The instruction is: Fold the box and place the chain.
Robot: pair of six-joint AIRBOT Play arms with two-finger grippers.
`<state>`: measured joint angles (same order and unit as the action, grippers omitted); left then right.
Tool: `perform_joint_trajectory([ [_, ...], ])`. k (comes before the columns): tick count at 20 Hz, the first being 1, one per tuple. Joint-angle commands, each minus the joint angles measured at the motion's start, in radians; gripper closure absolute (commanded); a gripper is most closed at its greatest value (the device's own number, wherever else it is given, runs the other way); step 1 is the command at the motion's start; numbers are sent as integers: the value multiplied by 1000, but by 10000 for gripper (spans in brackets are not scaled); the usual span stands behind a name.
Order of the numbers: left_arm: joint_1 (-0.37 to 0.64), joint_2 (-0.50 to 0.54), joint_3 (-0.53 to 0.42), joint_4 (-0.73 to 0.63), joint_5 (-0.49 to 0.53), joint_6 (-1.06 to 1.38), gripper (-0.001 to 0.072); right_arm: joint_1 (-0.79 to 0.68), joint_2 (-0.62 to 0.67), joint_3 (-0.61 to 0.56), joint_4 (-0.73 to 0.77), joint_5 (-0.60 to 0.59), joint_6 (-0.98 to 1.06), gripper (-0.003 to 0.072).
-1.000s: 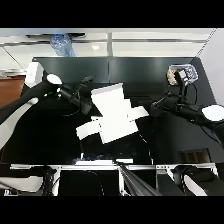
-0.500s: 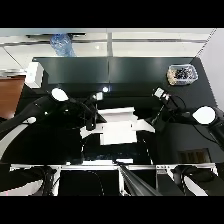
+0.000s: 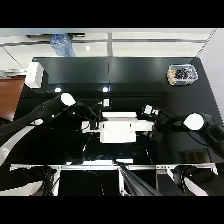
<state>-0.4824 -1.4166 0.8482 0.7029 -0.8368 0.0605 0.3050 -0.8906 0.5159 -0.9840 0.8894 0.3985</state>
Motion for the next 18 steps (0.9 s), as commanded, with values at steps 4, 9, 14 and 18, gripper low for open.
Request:
perform_joint_trajectory([
  [4, -6, -31, 0, -3, 15, -8, 686, 90, -50, -12, -14, -25, -148, -17],
  [9, -5, -52, 0, 60, 17, -8, 686, 88, -70, -12, -87, -35, -149, -17],
  [14, -6, -58, 3, 81, 18, -8, 686, 90, -92, -12, 43, -13, -231, -17],
  [18, -6, -58, 3, 81, 18, -8, 686, 156, -113, -12, 55, -65, -243, -17],
])
